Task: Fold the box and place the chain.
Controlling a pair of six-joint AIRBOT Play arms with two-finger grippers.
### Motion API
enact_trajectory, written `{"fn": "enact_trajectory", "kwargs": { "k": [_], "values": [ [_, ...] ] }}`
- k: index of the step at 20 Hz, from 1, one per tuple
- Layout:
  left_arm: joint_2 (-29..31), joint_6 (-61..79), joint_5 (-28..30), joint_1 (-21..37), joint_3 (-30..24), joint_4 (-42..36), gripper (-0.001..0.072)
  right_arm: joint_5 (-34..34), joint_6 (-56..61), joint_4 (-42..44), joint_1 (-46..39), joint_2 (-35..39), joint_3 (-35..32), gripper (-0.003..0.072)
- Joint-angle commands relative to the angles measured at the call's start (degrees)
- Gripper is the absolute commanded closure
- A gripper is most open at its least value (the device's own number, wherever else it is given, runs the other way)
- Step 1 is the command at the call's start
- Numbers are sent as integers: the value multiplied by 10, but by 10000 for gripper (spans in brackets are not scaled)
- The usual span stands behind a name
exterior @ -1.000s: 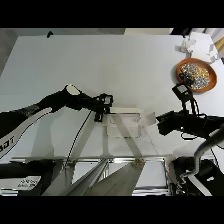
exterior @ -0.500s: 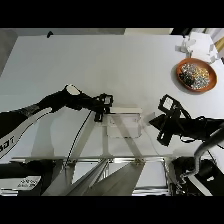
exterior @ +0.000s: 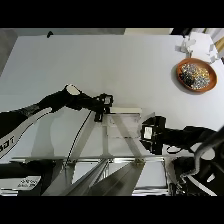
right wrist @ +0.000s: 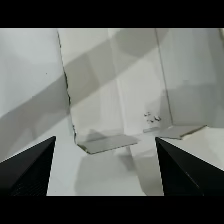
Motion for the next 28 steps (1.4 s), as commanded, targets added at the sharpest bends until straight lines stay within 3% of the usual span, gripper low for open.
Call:
{"fn": "enact_trajectory", "kwargs": {
  "k": [1,6,10,13,24,28],
  "values": [
    [0,0,-2,0,0,0,698,-94,29,-65,67,0,-54,-7],
    [0,0,-1,0,0,0,698,-113,87,-103,71,-40,-68,-7],
    [0,0,-1,0,0,0,698,-181,87,-97,71,-128,-67,-7],
    [0,0,-1,0,0,0,698,-207,86,-90,71,-147,-67,-5],
    [0,0,-2,0,0,0,698,-159,48,-84,-24,-146,14,42],
    [0,0,-2,0,0,0,698,-149,-2,-20,-35,-146,15,42]
  ]
}}
